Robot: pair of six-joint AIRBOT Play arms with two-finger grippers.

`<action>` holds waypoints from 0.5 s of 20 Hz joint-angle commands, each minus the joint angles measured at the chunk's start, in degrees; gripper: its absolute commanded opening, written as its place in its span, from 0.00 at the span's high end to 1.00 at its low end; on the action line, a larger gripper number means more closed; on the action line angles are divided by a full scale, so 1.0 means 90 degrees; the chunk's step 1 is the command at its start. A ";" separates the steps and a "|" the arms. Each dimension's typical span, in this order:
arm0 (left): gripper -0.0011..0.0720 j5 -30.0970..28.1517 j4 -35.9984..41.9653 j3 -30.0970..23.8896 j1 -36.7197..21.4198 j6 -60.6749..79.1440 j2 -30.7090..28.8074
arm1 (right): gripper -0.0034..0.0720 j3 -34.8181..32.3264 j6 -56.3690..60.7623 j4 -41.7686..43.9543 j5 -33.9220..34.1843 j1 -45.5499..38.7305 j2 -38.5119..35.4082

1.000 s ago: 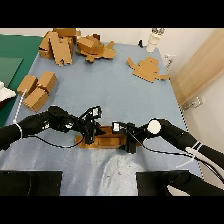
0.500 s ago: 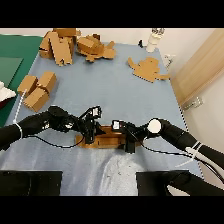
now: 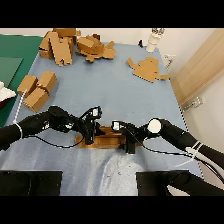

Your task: Fold the box.

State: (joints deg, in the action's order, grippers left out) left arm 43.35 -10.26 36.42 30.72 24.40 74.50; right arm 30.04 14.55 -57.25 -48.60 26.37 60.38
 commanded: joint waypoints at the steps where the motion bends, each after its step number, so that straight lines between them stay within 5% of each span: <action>1: 0.96 0.0005 -0.0005 0.0005 0.0000 0.0000 0.0005 | 0.21 0.0000 -0.0002 -0.0049 -0.0095 0.0007 0.0002; 10: 0.96 0.0007 -0.0005 0.0005 0.0000 0.0000 0.0005 | 0.18 0.0000 -0.0002 -0.0039 -0.0044 0.0007 0.0005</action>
State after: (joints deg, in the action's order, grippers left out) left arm 43.35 -10.26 36.42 30.72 24.38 74.50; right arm 30.06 14.52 -57.69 -49.06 26.37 60.38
